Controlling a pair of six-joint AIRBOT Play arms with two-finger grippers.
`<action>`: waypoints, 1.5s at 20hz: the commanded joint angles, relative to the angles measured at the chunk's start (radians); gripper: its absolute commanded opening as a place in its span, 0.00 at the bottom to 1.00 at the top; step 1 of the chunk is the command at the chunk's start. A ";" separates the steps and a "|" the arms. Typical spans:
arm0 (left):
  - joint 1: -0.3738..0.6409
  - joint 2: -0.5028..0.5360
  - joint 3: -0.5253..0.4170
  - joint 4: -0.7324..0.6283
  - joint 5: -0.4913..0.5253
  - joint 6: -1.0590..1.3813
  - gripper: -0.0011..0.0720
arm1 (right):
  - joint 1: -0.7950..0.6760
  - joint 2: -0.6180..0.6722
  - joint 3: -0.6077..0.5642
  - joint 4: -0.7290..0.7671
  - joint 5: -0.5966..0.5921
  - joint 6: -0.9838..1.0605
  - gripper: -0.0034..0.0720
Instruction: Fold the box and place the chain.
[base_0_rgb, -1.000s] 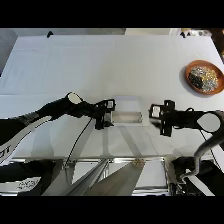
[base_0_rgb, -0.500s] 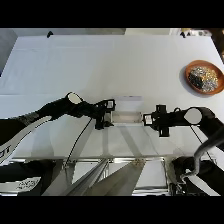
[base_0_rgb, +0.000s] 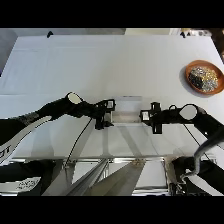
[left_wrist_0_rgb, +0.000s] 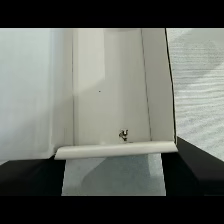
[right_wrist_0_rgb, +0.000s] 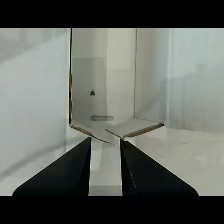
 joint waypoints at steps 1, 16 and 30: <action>0.000 0.000 0.000 0.000 0.000 0.000 0.47 | 0.001 -0.007 -0.001 0.046 -0.010 -0.014 0.28; 0.000 0.000 0.000 0.000 0.000 0.000 0.47 | 0.080 -0.088 0.000 0.255 -0.114 -0.038 0.41; 0.000 0.000 0.000 0.000 0.000 0.000 0.47 | -0.025 0.050 0.000 -0.045 0.032 0.416 0.11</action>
